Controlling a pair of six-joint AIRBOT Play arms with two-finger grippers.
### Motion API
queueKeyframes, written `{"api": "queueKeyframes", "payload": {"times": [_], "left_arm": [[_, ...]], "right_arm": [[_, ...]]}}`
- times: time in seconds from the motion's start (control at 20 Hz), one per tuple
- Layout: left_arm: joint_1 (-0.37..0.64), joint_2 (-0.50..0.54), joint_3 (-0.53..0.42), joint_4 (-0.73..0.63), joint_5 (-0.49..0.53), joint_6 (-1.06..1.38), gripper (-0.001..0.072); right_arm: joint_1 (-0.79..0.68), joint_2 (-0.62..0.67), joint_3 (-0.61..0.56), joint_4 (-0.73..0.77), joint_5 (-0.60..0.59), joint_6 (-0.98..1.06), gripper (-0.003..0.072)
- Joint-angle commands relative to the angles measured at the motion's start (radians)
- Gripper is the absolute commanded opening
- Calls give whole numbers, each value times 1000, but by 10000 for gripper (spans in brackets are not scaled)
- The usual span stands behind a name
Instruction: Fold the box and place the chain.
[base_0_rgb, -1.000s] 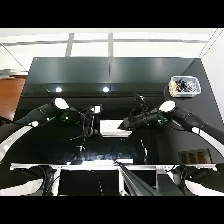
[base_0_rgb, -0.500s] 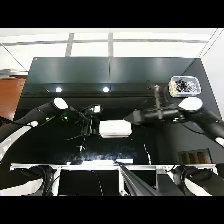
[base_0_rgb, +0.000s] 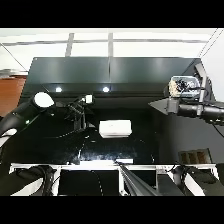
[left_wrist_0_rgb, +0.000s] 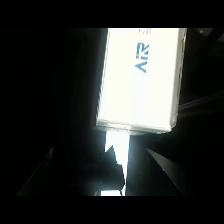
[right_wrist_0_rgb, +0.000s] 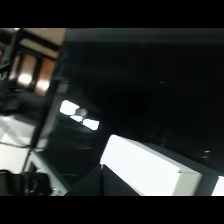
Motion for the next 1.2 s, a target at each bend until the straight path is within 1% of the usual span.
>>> {"api": "queueKeyframes", "payload": {"times": [0.0,0.15,0.2,0.35,0.45,0.5,0.8,1.0,1.15], "left_arm": [[-39,74,2,-95,45,-48,720],[-135,34,2,-226,191,-53,718],[-163,7,2,-241,216,-53,718],[-249,-73,2,-238,290,-52,719],[-290,-102,2,-238,348,-52,718],[-304,-111,2,-238,360,-52,717],[-311,-116,2,-170,301,-48,715],[-312,-117,2,-171,258,32,710],[-312,-119,2,-172,257,99,707]], "right_arm": [[-56,21,1,-73,10,0,24],[-56,21,1,-97,-6,0,24],[-56,21,1,-101,-5,0,24],[-56,21,1,-102,-4,0,24],[-56,21,1,-102,-4,0,25],[-56,21,1,-102,-5,0,24],[-56,21,1,-102,-5,0,24],[-56,21,1,-102,-4,0,24],[-56,21,1,-102,-4,0,25]]}}
